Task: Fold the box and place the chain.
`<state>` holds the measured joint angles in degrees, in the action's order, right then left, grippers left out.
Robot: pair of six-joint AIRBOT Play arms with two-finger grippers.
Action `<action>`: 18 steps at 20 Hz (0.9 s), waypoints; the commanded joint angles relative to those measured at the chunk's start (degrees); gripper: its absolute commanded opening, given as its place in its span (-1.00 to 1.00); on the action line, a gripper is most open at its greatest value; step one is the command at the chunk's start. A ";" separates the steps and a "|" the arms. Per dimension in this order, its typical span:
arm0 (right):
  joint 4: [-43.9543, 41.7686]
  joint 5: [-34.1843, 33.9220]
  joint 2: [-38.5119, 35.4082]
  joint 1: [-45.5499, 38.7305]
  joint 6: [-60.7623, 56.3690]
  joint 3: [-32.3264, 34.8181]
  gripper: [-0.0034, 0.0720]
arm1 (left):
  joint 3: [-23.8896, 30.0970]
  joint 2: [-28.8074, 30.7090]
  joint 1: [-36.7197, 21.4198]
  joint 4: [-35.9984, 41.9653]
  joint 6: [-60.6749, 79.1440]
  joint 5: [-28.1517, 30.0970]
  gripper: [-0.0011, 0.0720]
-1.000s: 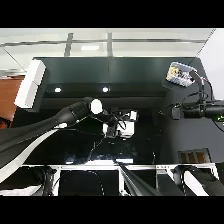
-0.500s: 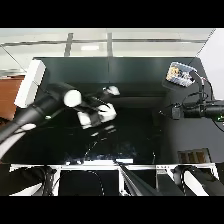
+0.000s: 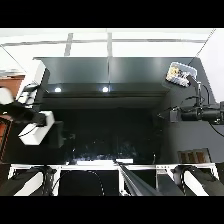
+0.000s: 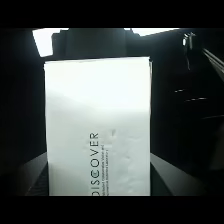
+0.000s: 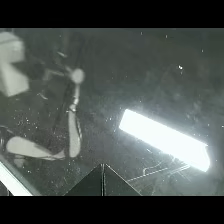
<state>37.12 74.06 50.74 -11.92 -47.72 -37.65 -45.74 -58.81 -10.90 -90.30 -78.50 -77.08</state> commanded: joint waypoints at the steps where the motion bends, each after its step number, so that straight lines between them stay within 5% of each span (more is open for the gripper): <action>1: -0.33 -0.66 -0.02 -0.02 -0.02 0.87 -0.88 | 1.95 1.29 -17.38 -0.72 -1.14 1.33 -0.17; 5: -4.17 -1.81 0.00 0.20 -0.02 0.87 -0.88 | 1.95 0.24 -25.75 2.14 9.75 13.88 -0.17; 10: -5.79 -5.73 0.00 3.87 -0.50 0.87 -0.88 | 1.88 -3.74 -28.26 8.31 30.42 19.41 -0.17; 18: -5.57 -10.23 0.02 10.29 -2.91 0.87 -0.88 | -4.37 -12.90 -28.22 16.02 36.35 24.85 -0.17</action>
<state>31.53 65.17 50.76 -3.27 -49.56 -36.80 -47.77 -68.62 -38.94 -76.31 -44.73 -54.00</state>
